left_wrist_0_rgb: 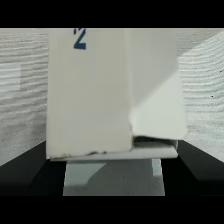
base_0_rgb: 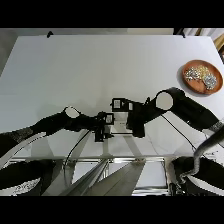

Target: Fold the box and place the chain.

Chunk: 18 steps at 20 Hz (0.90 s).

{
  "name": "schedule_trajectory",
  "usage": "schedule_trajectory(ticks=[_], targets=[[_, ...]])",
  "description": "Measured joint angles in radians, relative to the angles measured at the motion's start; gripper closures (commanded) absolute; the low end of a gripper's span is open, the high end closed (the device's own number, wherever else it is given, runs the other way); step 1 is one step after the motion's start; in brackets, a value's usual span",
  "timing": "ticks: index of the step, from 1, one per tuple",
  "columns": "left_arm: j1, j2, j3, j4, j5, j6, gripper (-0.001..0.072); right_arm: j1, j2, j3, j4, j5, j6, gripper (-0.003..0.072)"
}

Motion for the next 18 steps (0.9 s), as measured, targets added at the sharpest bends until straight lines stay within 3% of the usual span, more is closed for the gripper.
schedule_trajectory(ticks=[14,16,18], targets=[[0.000,0.000,0.000,0.001,0.002,0.001,0.0679,0.041,0.002,-0.042,-0.034,-0.080,0.050,0.0501],[0.000,0.000,0.000,0.000,0.000,0.000,0.0679,0.043,0.000,-0.044,-0.039,-0.081,0.058,0.0409],[0.000,0.000,0.000,0.000,-0.002,0.002,0.0679,0.043,0.000,-0.048,-0.045,-0.079,0.064,0.0384]])
